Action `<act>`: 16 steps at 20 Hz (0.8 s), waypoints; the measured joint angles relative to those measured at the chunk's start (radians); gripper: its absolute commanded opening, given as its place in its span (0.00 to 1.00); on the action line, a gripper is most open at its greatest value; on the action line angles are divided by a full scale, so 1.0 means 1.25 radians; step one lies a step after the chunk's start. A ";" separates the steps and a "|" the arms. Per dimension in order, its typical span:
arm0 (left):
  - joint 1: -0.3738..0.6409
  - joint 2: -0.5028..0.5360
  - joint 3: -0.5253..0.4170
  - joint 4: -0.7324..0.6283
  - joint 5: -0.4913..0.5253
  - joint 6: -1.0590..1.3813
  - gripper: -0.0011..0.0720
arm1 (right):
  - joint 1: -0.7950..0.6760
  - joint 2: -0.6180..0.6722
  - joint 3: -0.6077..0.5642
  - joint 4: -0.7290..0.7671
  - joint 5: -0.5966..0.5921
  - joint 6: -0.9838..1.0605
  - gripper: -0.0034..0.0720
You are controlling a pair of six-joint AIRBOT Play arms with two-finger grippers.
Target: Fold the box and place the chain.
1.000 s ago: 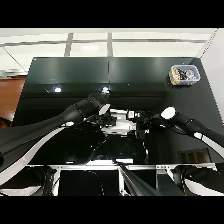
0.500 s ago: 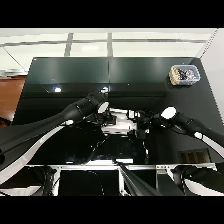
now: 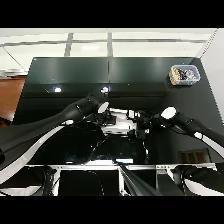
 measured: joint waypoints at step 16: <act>0.002 0.000 0.000 0.003 -0.003 -0.072 0.05 | 0.000 0.106 0.001 -0.126 0.008 0.034 0.65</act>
